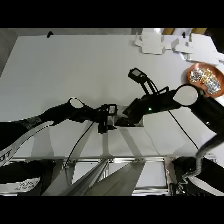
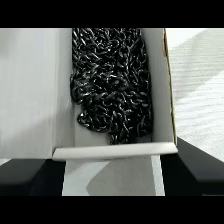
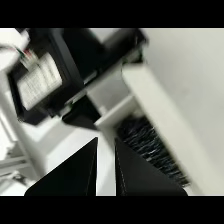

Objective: Fold the box and place the chain.

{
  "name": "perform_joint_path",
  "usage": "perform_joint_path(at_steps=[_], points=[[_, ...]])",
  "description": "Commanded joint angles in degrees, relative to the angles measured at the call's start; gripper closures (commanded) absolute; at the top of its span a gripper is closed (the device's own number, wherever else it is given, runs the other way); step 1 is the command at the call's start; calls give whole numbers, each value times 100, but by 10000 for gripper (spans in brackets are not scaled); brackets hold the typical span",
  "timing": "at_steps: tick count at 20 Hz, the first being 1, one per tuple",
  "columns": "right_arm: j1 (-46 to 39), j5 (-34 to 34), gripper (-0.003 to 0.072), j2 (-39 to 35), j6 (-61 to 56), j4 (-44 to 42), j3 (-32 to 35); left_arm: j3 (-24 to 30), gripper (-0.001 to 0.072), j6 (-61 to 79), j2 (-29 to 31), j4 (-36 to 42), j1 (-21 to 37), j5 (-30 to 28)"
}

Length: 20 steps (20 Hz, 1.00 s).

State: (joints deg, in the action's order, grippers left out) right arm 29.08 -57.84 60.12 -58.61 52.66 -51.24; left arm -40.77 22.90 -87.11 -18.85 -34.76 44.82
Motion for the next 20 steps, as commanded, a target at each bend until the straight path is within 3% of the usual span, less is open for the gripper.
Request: perform_joint_path(at_steps=[1,2,3,9,14,20], points=[[-61,-240,595,284,192,828,-903,0,500,2,4,0,4,0],[-173,-155,603,402,192,1014,-1043,0,500,2,4,2,2,0],[-297,-46,658,498,203,1137,-1067,0,500,2,4,2,4,-4],[-664,-678,673,1161,1145,1202,-966,0,500,2,4,0,2,0],[-645,-833,673,1152,1574,820,-365,0,500,2,4,0,4,0],[-289,-942,668,787,2310,527,-98,0,500,2,4,0,4,0]])
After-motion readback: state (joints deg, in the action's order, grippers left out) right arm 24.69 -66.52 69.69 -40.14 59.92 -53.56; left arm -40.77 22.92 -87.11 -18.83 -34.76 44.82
